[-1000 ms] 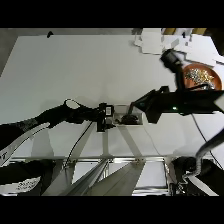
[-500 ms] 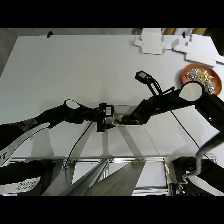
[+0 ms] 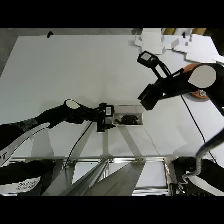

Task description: Fold the box and place the chain.

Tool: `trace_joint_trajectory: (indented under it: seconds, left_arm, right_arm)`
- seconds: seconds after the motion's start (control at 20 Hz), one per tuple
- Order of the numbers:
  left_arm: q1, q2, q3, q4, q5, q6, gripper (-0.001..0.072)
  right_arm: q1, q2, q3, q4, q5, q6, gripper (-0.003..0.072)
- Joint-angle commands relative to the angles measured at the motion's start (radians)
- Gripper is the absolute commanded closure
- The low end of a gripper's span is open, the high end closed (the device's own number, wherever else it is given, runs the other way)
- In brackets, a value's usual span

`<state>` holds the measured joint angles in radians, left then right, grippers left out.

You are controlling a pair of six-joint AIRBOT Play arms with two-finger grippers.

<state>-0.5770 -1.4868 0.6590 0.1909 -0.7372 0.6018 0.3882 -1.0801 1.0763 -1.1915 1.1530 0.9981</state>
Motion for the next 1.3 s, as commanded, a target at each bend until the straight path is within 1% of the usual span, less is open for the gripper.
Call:
trace_joint_trajectory:
  seconds: [0.0,0.1,0.25,0.35,0.6,0.65,0.7,0.75,0.8,0.85,0.9,1.0,1.25]
  left_arm:
    - [0.000,0.000,0.000,0.001,-0.002,0.000,0.0498]
    - [0.000,0.000,0.000,0.000,0.000,0.000,0.0497]
    - [0.000,0.000,0.000,0.000,0.000,0.000,0.0497]
    - [0.000,0.000,0.000,0.001,0.000,0.000,0.0497]
    - [0.000,0.000,0.000,0.000,0.000,0.000,0.0497]
    - [0.000,0.000,0.000,0.000,0.000,0.000,0.0497]
    - [0.000,0.000,0.000,0.000,0.000,0.000,0.0497]
    - [0.000,0.000,0.000,0.000,0.000,0.000,0.0497]
    - [0.000,0.000,0.000,0.001,0.000,0.000,0.0497]
    - [0.000,0.000,0.000,0.000,0.000,0.000,0.0497]
    - [0.000,0.000,0.000,0.001,0.000,0.000,0.0497]
    - [0.000,0.000,0.000,0.000,0.000,0.000,0.0497]
    - [0.000,0.000,0.000,0.000,0.000,0.000,0.0497]
  right_arm:
    - [-0.023,-0.043,0.024,-0.077,-0.048,-0.116,0.0671]
    - [-0.018,-0.091,0.023,-0.073,-0.066,-0.153,0.0670]
    - [-0.009,-0.147,-0.019,0.007,-0.089,-0.231,0.0670]
    - [-0.007,-0.148,-0.088,0.057,-0.126,-0.312,0.0670]
    - [0.054,-0.114,-0.224,0.100,-0.130,-0.443,0.0668]
    - [0.070,-0.095,-0.251,0.113,-0.141,-0.478,0.0659]
    - [0.085,-0.070,-0.275,0.120,-0.163,-0.491,0.0591]
    - [0.098,-0.043,-0.292,0.122,-0.181,-0.503,0.0551]
    - [0.109,-0.011,-0.309,0.124,-0.196,-0.517,0.0548]
    - [0.119,0.017,-0.323,0.125,-0.211,-0.529,0.0530]
    - [0.129,0.041,-0.335,0.127,-0.216,-0.540,0.0497]
    - [0.148,0.060,-0.341,0.127,-0.212,-0.541,0.0482]
    - [0.208,0.062,-0.341,0.123,-0.216,-0.563,0.0477]
